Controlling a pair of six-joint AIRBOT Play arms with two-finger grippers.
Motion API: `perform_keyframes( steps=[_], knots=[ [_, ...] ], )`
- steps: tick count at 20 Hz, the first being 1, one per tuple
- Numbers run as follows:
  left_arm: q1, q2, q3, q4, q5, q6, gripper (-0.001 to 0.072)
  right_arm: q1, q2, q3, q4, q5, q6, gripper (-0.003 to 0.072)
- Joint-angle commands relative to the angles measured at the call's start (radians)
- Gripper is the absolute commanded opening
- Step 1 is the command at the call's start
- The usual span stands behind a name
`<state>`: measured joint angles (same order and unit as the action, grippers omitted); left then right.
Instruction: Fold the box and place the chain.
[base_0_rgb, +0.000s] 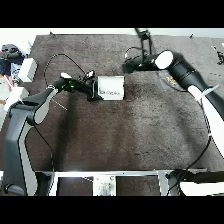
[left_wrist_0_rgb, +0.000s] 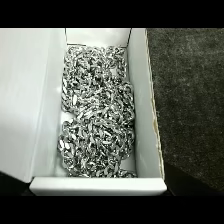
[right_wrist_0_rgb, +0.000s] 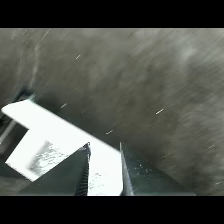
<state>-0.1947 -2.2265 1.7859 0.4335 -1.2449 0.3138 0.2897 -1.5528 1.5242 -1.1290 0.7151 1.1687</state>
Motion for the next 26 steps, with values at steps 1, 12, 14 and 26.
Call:
perform_keyframes(
  steps=[1,12,14,26],
  knots=[
    [0.000,0.000,0.000,0.000,0.000,0.000,0.0444,-0.155,-0.092,0.098,0.364,0.217,-0.384,0.0211],
    [0.000,0.000,0.000,0.000,0.000,0.000,0.0443,-0.190,-0.338,0.185,0.640,0.409,-0.778,0.0211],
    [0.000,0.000,0.000,0.000,0.000,0.001,0.0444,-0.177,-0.338,0.185,0.635,0.449,-0.835,0.0211],
    [0.000,0.000,0.000,0.000,0.000,0.000,0.0444,-0.105,-0.337,0.185,0.525,0.523,-1.046,0.0223]
  ],
)
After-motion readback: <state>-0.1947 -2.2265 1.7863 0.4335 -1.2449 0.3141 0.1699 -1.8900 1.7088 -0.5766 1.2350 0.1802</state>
